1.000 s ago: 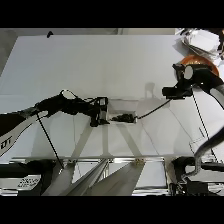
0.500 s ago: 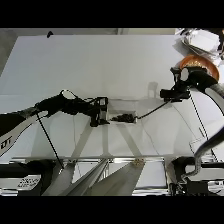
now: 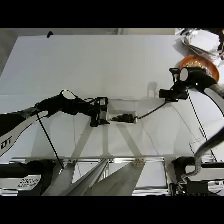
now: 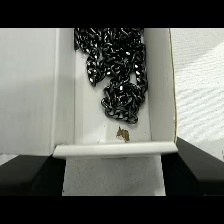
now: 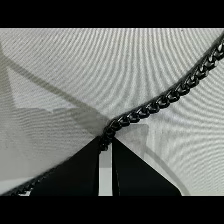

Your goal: Fold the box and place the chain.

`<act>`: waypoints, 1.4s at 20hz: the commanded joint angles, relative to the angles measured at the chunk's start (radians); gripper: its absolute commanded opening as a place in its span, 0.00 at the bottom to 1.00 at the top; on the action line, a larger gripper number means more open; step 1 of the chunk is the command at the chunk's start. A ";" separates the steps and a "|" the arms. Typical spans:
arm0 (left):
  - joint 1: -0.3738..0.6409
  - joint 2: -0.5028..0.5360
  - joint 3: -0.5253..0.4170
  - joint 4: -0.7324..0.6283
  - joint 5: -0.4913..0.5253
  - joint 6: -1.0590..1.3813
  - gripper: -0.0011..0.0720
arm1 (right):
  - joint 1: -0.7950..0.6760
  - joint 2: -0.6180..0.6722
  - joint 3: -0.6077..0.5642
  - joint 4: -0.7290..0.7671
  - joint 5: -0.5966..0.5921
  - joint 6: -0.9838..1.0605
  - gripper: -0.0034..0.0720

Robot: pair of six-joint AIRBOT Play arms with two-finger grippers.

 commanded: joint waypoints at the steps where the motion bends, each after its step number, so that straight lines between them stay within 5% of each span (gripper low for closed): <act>1: 0.000 0.001 0.001 0.000 0.000 0.000 0.39 | 0.000 0.016 -0.013 0.000 0.026 -0.029 0.07; 9: 0.000 0.001 0.001 0.000 0.000 0.000 0.39 | 0.000 0.304 -0.013 0.015 0.033 -0.109 0.07; 16: 0.000 0.001 0.001 0.000 -0.001 0.000 0.39 | 0.016 0.595 -0.013 0.236 0.069 -0.254 0.07; 22: 0.000 0.001 0.001 0.000 0.000 0.000 0.39 | 0.245 0.797 -0.013 0.233 0.069 -0.259 0.07; 28: 0.000 0.001 0.001 0.000 0.000 0.000 0.39 | 0.516 0.847 -0.013 0.233 -0.035 -0.255 0.07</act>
